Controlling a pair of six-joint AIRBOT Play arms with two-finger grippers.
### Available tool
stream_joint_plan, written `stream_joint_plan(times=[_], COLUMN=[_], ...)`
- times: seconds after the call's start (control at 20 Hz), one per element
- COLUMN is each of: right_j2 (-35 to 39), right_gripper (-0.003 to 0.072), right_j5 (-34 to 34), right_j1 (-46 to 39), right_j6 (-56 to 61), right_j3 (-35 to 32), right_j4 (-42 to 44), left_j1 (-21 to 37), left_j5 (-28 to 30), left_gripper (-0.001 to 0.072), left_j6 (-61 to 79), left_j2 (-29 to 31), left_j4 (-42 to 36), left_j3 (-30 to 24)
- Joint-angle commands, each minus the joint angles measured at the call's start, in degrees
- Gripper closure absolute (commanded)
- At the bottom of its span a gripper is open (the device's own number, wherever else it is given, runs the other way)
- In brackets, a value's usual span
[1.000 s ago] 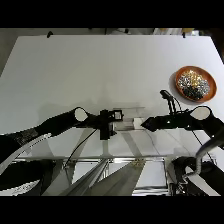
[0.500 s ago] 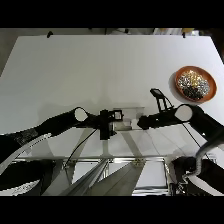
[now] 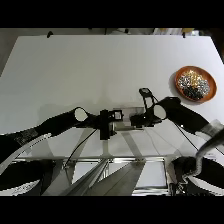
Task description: Fold the box and place the chain.
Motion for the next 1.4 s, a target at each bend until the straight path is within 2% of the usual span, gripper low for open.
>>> stream_joint_plan(times=[0.0, 0.05, 0.2, 0.25, 0.4, 0.55, 0.6, 0.65, 0.7, 0.8, 0.9, 1.1, 1.2, 1.35], right_j2=[-3.61, -3.69, -3.69, -3.69, -3.69, -3.69, -3.63, -3.23, -2.34, 0.52, 3.56, 6.51, 6.51, 6.05], right_gripper=[0.0380, 0.0457, 0.0551, 0.0609, 0.0668, 0.0668, 0.0641, 0.0485, 0.0406, 0.0406, 0.0397, 0.0392, 0.0396, 0.0456], right_j5=[2.08, 1.88, 1.97, 1.92, 1.92, 1.92, 1.92, 2.21, 2.75, 5.18, 10.56, 21.55, 21.16, 17.09], right_j1=[2.71, 2.93, 2.91, 2.91, 2.91, 2.91, 2.86, 2.86, 2.86, 2.84, 1.62, -5.25, -9.75, -20.33], right_j6=[6.84, 6.84, 6.80, 6.80, 6.80, 6.78, 6.58, 6.03, 4.44, 1.44, -1.53, -13.97, -18.86, -24.59], right_j3=[2.32, 2.32, 2.32, 2.32, 2.32, 2.32, 2.34, 2.49, 2.67, 3.54, 6.05, 16.92, 22.29, 25.75], right_j4=[-5.46, -5.57, -5.92, -6.03, -6.05, -6.05, -6.05, -6.08, -6.19, -8.11, -10.73, -9.75, -9.94, -11.10], left_j1=[0.00, 0.00, 0.00, 0.00, 0.00, 0.00, 0.00, 0.00, 0.00, 0.00, 0.00, 0.00, 0.00, 0.00], left_j5=[0.00, 0.00, 0.02, 0.00, 0.00, 0.00, 0.02, 0.00, 0.02, 0.00, 0.00, 0.02, 0.02, 0.02], left_gripper=[0.0458, 0.0458, 0.0458, 0.0458, 0.0458, 0.0458, 0.0458, 0.0458, 0.0458, 0.0458, 0.0458, 0.0458, 0.0458, 0.0458], left_j6=[0.00, 0.00, 0.02, 0.00, 0.00, 0.00, 0.00, 0.00, 0.00, 0.00, 0.00, 0.00, 0.00, 0.00], left_j2=[0.02, 0.04, 0.04, 0.02, 0.02, 0.04, 0.02, 0.04, 0.02, 0.04, 0.04, 0.02, 0.04, 0.04], left_j4=[0.02, 0.02, 0.02, 0.02, 0.02, 0.02, 0.02, 0.02, 0.02, 0.02, 0.02, 0.02, 0.02, 0.02], left_j3=[-0.02, -0.02, -0.02, -0.02, -0.02, -0.02, -0.02, -0.02, -0.02, -0.02, -0.02, -0.02, -0.02, -0.02])
